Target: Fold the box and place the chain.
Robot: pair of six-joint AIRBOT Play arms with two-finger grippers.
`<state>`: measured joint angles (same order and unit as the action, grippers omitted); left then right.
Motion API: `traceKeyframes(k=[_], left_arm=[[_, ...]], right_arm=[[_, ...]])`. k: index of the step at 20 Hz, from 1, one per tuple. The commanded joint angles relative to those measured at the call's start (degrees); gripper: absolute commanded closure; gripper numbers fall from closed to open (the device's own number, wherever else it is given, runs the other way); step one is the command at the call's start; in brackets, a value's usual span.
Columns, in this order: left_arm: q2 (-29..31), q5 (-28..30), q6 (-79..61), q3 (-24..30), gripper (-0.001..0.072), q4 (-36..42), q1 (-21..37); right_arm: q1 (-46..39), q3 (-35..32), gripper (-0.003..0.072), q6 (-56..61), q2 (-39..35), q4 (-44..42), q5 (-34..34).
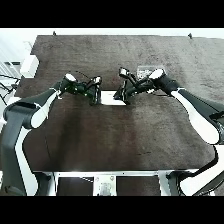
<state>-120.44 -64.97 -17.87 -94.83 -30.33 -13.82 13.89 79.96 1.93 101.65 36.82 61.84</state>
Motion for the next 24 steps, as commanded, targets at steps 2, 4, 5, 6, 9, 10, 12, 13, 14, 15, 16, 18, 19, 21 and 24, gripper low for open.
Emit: traceKeyframes(k=[2, 4, 5, 6, 9, 10, 12, 13, 14, 15, 16, 18, 19, 21, 24], left_arm=[[0.0, 0.0, 0.0, 0.0, 0.029, 0.0, 0.0], [0.0, 0.0, 0.0, 0.0, 0.029, 0.0, 0.0], [0.0, 0.0, 0.0, 0.0, 0.029, 0.0, 0.0], [0.0, 0.0, 0.0, 0.0, 0.029, 0.0, 0.0], [0.0, 0.0, 0.0, 0.0, 0.029, 0.0, 0.0], [0.0, 0.0, 0.0, 0.0, 0.029, 0.0, 0.0], [0.0, 0.0, 0.0, 0.0, 0.029, 0.0, 0.0], [0.0, 0.0, 0.0, 0.0, 0.029, 0.0, 0.0], [0.0, 0.0, 0.0, 0.0, 0.029, 0.0, 0.0], [0.0, 0.0, 0.0, 0.0, 0.029, 0.0, 0.0], [0.0, 0.0, 0.0, 0.0, 0.029, 0.0, 0.0], [0.0, 0.0, 0.0, 0.0, 0.029, 0.0, 0.0], [0.0, 0.0, 0.0, 0.0, 0.029, 0.0, 0.0], [0.0, 0.0, 0.0, 0.0, 0.029, 0.0, 0.0], [0.0, 0.0, 0.0, 0.0, 0.029, 0.0, 0.0]], right_arm=[[0.4, -1.2, 0.0526, -1.9, 0.0, 2.2, -5.1], [0.4, -1.2, 0.0526, -3.0, 0.0, 2.2, -5.9], [0.4, -1.1, 0.0526, -3.1, -0.3, 2.2, -5.9], [0.4, -1.1, 0.0526, -3.0, -0.8, 2.2, -5.5], [0.3, -1.2, 0.0526, -0.6, -3.1, 2.3, -4.8], [0.2, -1.2, 0.0526, -0.4, -3.5, 2.4, -4.3], [0.2, -1.2, 0.0526, 0.8, -3.8, 2.4, -3.3], [0.3, -1.4, 0.0526, 1.1, -3.8, 2.3, -3.3], [0.3, -1.7, 0.0526, 1.1, -3.8, 2.2, -3.3], [0.3, -2.2, 0.0526, 1.1, -3.9, 2.2, -3.3], [0.3, -2.8, 0.0526, 1.7, -4.3, 2.2, -3.3], [0.3, -5.0, 0.0526, 2.6, -6.4, 2.1, -3.4], [0.3, -6.3, 0.0526, 2.6, -8.0, 2.1, -3.9], [0.2, -8.3, 0.0526, 1.8, -9.9, 2.2, -5.7], [0.3, -8.9, 0.0526, -2.7, -8.4, 1.7, -7.3]])
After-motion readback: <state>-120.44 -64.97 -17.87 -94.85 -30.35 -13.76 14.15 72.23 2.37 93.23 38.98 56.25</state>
